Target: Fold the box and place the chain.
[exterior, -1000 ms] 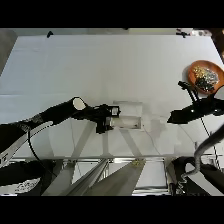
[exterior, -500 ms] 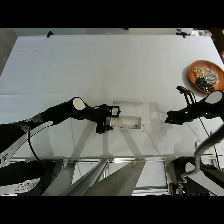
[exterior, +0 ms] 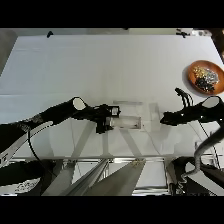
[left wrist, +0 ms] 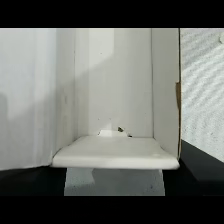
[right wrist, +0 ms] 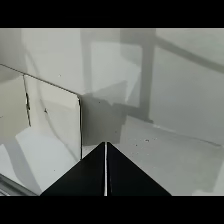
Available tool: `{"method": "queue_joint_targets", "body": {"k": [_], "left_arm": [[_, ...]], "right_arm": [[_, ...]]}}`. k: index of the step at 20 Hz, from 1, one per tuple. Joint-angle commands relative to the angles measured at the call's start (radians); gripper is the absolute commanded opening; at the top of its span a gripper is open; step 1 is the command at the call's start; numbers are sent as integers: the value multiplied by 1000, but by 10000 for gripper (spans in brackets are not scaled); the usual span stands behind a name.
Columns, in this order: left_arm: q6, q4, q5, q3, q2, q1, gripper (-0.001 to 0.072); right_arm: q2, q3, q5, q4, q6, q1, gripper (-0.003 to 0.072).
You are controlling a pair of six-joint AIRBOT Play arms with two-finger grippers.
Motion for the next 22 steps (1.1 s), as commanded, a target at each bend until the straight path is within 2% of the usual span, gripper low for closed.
{"method": "queue_joint_targets", "body": {"k": [1,7,18,22], "left_arm": [[0,0,0,0,0,0,347],[0,0,0,0,0,0,347],[0,0,0,0,0,0,347],[0,0,0,0,0,0,347]], "right_arm": [[-1,-52,-8,100,-67,0,14],[-1,-109,-62,118,-83,0,17],[-1,-112,-26,282,-187,0,19],[-1,-112,-29,294,-189,77,24]]}}
